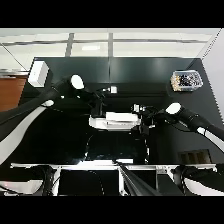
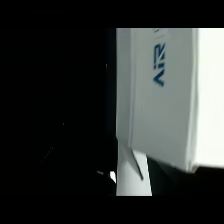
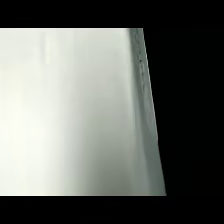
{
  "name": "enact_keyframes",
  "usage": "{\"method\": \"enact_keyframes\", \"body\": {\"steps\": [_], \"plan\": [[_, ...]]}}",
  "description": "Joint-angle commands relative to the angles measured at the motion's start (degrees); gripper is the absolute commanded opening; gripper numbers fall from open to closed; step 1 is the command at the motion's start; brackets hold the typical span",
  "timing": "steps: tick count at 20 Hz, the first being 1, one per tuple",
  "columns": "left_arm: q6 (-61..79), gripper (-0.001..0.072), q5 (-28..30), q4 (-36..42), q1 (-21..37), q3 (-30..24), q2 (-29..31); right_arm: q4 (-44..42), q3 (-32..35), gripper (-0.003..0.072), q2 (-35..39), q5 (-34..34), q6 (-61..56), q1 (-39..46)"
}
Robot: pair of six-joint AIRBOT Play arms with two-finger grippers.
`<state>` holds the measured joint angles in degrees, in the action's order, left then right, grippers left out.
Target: Fold the box and place the chain.
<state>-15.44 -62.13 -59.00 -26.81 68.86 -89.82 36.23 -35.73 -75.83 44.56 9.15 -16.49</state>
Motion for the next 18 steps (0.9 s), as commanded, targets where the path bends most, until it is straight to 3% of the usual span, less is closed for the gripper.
{"method": "enact_keyframes", "body": {"steps": [1, 2, 3, 4, 6, 8, 10, 13, 16, 18], "plan": [[-15.67, 0.0699, -6.21, -13.46, 2.1, 1.33, 5.33, 0.04, 0.04, 0.046, -0.04, 0.0, -0.04, -0.04], [-19.67, 0.0641, -9.35, -15.04, 3.06, 1.33, 6.93, 0.02, 0.04, 0.046, -0.04, -0.02, -0.04, -0.04], [-23.43, 0.0381, -12.76, -15.32, 3.98, 1.33, 8.04, 0.02, 0.04, 0.046, -0.04, 0.0, -0.04, -0.07], [-26.91, 0.0025, -16.96, -14.88, 4.92, 1.33, 8.79, 0.0, 0.04, 0.046, -0.04, 0.0, -0.04, -0.07], [-30.16, 0.0023, -24.04, -8.39, 5.97, 0.28, 9.01, 0.0, 0.04, 0.046, -0.04, 0.04, -0.04, -0.07], [-30.93, 0.0022, -22.21, 4.76, 5.27, -4.79, 9.27, 0.0, 0.04, 0.046, -0.04, 0.02, -0.04, -0.04], [-30.56, 0.0022, -14.82, 18.62, 3.19, -12.28, 9.29, 0.0, 0.04, 0.046, -0.04, 0.02, -0.04, -0.07], [-16.41, 0.0022, -3.5, 39.19, 1.73, -20.37, 9.46, 0.0, 0.04, 0.046, -0.04, 0.07, -0.07, -0.04], [-6.84, 0.0024, 9.73, 49.92, 2.93, -21.38, 9.53, 0.0, 0.04, 0.046, -0.04, 0.22, -0.07, -0.04], [0.26, 0.0025, 15.15, 53.94, 3.26, -21.35, 9.49, 0.0, 0.04, 0.0461, -0.04, 0.22, -0.07, -0.07]]}}
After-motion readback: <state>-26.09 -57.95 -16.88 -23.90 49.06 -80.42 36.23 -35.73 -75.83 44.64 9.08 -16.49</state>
